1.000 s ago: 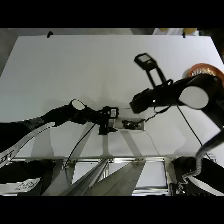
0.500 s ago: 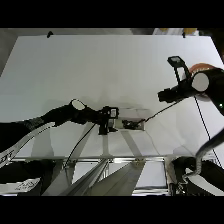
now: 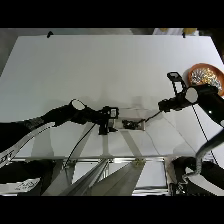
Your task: Fold the box and place the chain.
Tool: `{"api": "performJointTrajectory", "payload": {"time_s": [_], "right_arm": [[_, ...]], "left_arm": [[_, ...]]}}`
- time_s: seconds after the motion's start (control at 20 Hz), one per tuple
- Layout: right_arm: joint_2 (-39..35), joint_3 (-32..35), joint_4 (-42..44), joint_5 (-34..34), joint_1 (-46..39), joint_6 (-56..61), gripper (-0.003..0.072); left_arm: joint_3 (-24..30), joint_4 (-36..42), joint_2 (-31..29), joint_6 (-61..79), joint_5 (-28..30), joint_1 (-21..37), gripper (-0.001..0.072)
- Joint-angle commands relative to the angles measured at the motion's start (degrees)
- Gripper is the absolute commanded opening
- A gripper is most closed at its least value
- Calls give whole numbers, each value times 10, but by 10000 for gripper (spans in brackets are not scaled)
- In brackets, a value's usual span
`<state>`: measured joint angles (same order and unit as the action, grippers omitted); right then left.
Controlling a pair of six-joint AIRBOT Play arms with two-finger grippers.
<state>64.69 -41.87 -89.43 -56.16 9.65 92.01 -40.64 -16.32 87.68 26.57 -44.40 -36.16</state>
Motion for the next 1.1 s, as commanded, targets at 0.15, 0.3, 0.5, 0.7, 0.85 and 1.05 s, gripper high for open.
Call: {"api": "performJointTrajectory", "payload": {"time_s": [0.15, 0.3, 0.5, 0.7, 0.85, 1.05], "right_arm": [[70, 5, 1, -2, -1, 12, 287], [78, 5, 3, 8, -1, 12, 287], [78, 4, 8, 30, -1, 12, 287], [78, 5, 7, 41, -1, 11, 285], [87, 5, 8, 43, -1, 12, 260], [81, 4, 10, 17, -1, 5, 18]], "left_arm": [[0, 0, 0, 0, 0, 0, 210], [0, 0, 0, 0, 0, 0, 210], [0, 0, 0, 0, 0, 0, 210], [0, 0, 0, 0, 0, 0, 210], [0, 0, 0, 0, 0, 0, 210], [0, 0, 0, 0, 0, 0, 210]]}}
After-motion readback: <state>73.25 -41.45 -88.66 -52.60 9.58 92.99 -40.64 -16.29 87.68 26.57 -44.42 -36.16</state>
